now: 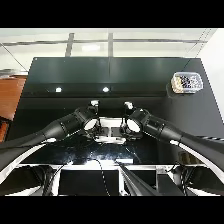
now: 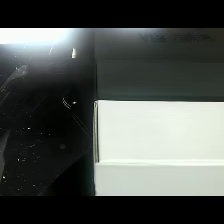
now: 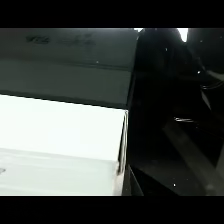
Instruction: Fold the box and place the chain.
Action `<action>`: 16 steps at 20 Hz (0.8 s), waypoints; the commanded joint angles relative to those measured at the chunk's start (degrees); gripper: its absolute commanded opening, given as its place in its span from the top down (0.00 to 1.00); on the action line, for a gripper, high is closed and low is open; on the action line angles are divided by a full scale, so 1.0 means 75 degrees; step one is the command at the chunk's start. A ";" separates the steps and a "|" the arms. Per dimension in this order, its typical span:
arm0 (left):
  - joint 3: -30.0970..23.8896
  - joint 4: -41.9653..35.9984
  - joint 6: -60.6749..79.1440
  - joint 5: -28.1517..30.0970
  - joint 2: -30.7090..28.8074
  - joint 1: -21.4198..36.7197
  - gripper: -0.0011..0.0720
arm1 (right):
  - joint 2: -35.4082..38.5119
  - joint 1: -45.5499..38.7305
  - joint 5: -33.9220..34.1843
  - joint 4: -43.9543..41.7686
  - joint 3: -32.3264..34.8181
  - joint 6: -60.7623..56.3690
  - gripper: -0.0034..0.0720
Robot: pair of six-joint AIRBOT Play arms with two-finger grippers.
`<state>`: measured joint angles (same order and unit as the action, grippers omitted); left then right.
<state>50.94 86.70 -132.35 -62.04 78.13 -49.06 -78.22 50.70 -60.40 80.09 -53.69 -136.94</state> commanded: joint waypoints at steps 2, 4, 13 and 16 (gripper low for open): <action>0.0000 0.0000 -0.0006 0.0003 0.0006 0.0000 0.95 | -0.0160 -0.0006 -0.0017 0.0178 -0.0122 -0.0111 0.47; 0.0000 0.0003 -0.0006 0.0003 0.0006 0.0000 0.95 | -0.0300 -0.0006 -0.0044 0.0248 -0.0309 -0.0111 0.47; 0.0000 -0.0026 -0.0006 0.0000 0.0006 0.0000 0.95 | -0.0484 0.0015 -0.0396 0.0411 -0.0443 0.0052 0.69; 0.0000 -0.0026 -0.0006 0.0000 0.0006 0.0000 0.95 | -0.0519 0.0015 -0.0350 0.0417 -0.0443 0.0050 0.69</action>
<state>50.94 86.65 -132.40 -62.04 78.13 -49.06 -81.84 50.74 -63.00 83.11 -56.95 -136.90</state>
